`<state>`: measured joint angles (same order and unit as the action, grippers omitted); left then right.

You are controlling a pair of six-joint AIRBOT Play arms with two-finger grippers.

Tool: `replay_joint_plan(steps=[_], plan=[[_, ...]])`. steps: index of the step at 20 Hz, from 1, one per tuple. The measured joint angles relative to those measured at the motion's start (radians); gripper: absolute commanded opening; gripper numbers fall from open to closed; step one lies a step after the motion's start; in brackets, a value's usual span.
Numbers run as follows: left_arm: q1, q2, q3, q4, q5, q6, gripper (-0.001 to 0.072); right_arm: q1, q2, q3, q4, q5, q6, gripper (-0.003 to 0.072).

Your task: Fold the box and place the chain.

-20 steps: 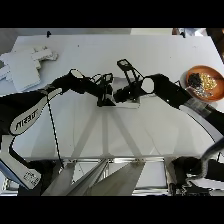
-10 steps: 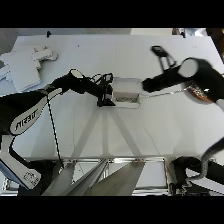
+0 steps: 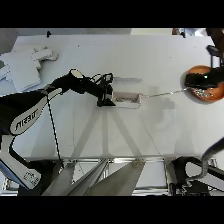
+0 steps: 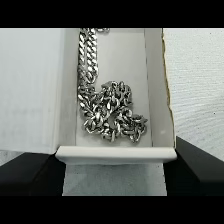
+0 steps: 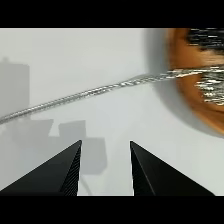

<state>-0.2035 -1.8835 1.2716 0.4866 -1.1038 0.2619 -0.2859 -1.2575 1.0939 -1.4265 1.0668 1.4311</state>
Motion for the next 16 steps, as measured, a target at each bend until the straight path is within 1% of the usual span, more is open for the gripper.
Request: replay_joint_plan(steps=[3,6,7,8,9,12,14,15,16], plan=[[0.000,0.000,0.000,0.000,0.000,0.000,0.0567,-0.089,-0.038,0.000,-0.042,-0.036,-0.012,0.0339],[0.000,0.000,0.000,0.000,0.000,0.000,0.0567,-0.138,-0.093,0.000,-0.097,-0.103,-0.007,0.0343],[0.000,0.000,0.000,0.000,0.000,0.000,0.0567,-0.148,-0.114,0.000,-0.106,-0.131,-0.002,0.0393],[0.000,0.000,0.000,0.000,0.000,0.000,0.0567,-0.152,-0.135,0.000,-0.110,-0.152,0.003,0.0459],[0.000,0.000,0.000,0.000,0.000,0.000,0.0567,-0.156,-0.159,0.000,-0.118,-0.174,0.004,0.0468],[0.000,0.000,0.000,0.000,0.000,0.000,0.0567,-0.160,-0.226,0.000,-0.135,-0.232,0.008,0.0466],[0.000,0.000,0.000,0.000,0.000,0.000,0.0567,-0.161,-0.265,0.000,-0.149,-0.263,0.009,0.0450],[0.000,0.000,0.000,0.000,0.000,0.000,0.0567,-0.161,-0.282,0.000,-0.156,-0.276,0.010,0.0405],[0.000,0.000,0.000,0.000,0.000,0.000,0.0567,-0.161,-0.296,0.001,-0.157,-0.290,0.012,0.0391]])
